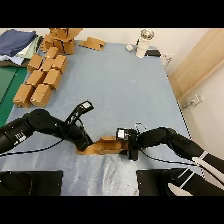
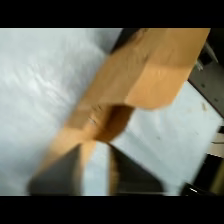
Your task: Fold the box.
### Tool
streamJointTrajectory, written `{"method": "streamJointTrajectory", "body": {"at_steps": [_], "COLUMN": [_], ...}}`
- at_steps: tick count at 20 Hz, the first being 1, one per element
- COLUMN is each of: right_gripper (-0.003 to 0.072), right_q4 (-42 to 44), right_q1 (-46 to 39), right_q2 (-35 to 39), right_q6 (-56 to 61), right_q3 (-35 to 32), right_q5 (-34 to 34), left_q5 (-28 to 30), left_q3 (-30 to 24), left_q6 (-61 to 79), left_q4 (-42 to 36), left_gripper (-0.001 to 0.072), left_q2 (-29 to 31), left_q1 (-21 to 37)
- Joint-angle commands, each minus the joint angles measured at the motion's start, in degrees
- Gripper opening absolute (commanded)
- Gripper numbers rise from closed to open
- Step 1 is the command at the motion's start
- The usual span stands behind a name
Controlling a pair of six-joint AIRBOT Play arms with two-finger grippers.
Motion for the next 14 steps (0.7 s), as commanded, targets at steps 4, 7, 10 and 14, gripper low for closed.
{"method": "streamJointTrajectory", "body": {"at_steps": [4,7,10,14], "right_gripper": [0.0484,0.0484,0.0484,0.0484], "right_q4": [0.0,0.0,0.0,0.0], "right_q1": [0.0,0.0,0.0,0.0], "right_q2": [0.0,0.0,0.0,0.0], "right_q6": [0.0,0.0,0.0,0.0], "right_q3": [0.0,0.0,0.0,0.0], "right_q5": [0.0,0.0,0.0,0.0], "left_q5": [8.6,23.2,29.9,31.6], "left_q3": [-5.1,-5.3,-5.3,-3.8], "left_q6": [-22.4,-15.6,-7.3,0.0], "left_q4": [-18.5,-30.5,-38.3,-46.0], "left_gripper": [0.0011,0.0011,0.0011,0.0011], "left_q2": [-1.2,-4.3,-6.0,-8.4], "left_q1": [-10.4,-11.4,-7.7,-4.4]}}
